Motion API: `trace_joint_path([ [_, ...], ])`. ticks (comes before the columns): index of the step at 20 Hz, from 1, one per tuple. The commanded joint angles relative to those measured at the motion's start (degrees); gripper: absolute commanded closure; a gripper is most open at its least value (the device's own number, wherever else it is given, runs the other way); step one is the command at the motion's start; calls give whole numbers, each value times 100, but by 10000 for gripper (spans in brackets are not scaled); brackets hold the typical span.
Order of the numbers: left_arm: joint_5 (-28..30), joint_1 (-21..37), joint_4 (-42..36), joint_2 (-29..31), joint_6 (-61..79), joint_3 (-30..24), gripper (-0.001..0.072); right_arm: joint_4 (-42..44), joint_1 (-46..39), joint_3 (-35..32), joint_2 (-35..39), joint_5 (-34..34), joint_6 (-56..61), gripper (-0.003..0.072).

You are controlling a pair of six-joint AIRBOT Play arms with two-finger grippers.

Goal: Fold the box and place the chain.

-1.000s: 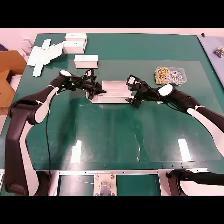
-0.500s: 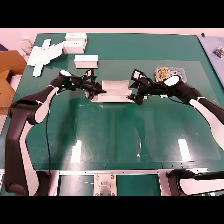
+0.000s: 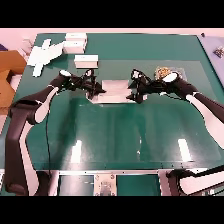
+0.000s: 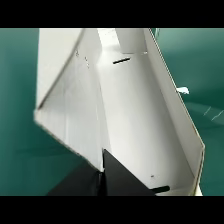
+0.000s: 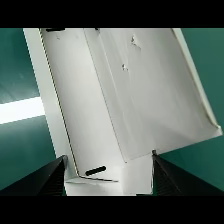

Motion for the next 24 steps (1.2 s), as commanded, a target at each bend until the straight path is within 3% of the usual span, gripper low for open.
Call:
trace_joint_path([
  [1, -2, -2, 7, 0, 11, -2, 690, -17, -160, 238, -153, 339, -37, 74],
  [9, 0, -2, 7, 0, 11, -2, 690, -20, -199, 892, -730, 1054, -168, 74],
  [15, -2, -2, 7, -2, 11, -2, 690, 146, -203, 949, -901, 1104, -671, 74],
  [24, -2, -2, 7, -2, 11, -2, 690, 568, -205, 1237, -1410, 1727, -1215, 75],
])
